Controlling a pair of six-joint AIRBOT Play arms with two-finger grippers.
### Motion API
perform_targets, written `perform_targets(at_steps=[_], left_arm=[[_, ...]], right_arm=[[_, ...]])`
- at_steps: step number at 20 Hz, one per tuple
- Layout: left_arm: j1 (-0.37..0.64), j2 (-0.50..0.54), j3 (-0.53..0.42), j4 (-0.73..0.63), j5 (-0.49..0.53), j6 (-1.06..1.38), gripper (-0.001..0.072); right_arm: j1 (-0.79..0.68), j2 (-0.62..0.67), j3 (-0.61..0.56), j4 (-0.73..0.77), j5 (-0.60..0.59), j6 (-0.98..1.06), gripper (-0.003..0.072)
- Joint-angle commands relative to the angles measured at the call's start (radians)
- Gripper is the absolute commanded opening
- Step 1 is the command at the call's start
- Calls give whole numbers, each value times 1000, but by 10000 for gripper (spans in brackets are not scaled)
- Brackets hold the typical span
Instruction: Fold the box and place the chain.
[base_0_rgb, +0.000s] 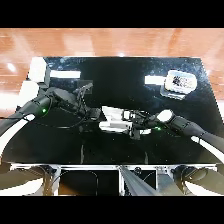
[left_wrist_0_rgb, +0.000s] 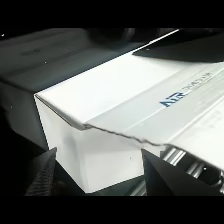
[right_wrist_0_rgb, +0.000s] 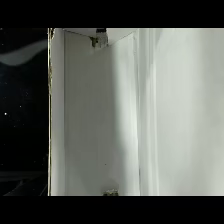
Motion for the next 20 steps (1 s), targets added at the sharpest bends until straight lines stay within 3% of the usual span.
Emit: perform_targets(at_steps=[1, 9, 20], left_arm=[[-58, 2, 12, 92, -50, -84, 607], [-119, 2, 12, 161, -116, -194, 605], [-260, 14, 50, 461, -245, -491, 596]], right_arm=[[-1, -1, 1, 0, 0, 0, 544], [-1, -1, 1, 0, 0, 0, 544], [0, -1, 1, 1, -14, 11, 544]])
